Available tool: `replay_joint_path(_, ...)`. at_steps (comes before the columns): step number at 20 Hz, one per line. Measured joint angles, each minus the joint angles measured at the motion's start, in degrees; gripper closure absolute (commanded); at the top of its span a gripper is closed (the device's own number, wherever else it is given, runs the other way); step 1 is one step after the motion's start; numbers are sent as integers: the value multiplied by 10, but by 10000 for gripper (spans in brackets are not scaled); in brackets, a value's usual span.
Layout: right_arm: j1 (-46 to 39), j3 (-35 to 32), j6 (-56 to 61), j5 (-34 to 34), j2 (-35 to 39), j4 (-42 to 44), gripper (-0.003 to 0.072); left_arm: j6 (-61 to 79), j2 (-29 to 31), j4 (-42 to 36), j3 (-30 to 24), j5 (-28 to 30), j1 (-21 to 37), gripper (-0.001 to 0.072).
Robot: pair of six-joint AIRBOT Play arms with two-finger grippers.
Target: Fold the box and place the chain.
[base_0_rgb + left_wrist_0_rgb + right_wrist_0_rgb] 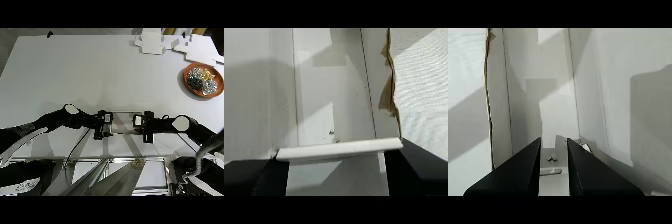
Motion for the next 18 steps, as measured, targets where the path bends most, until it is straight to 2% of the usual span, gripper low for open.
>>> replay_joint_path(6,-44,0,75,44,70,-91,484,1,0,0,0,-1,0,501)
replay_joint_path(12,-118,0,112,116,171,-123,489,1,0,0,0,-1,0,501)
replay_joint_path(14,-143,0,162,125,187,-127,562,1,0,0,0,-1,0,501)
replay_joint_path(15,-156,0,202,123,192,-127,630,1,0,0,0,-1,0,501)
replay_joint_path(16,-169,0,245,117,195,-128,664,1,0,0,0,-1,0,501)
replay_joint_path(18,-199,0,329,104,196,-131,664,1,0,0,0,-1,0,501)
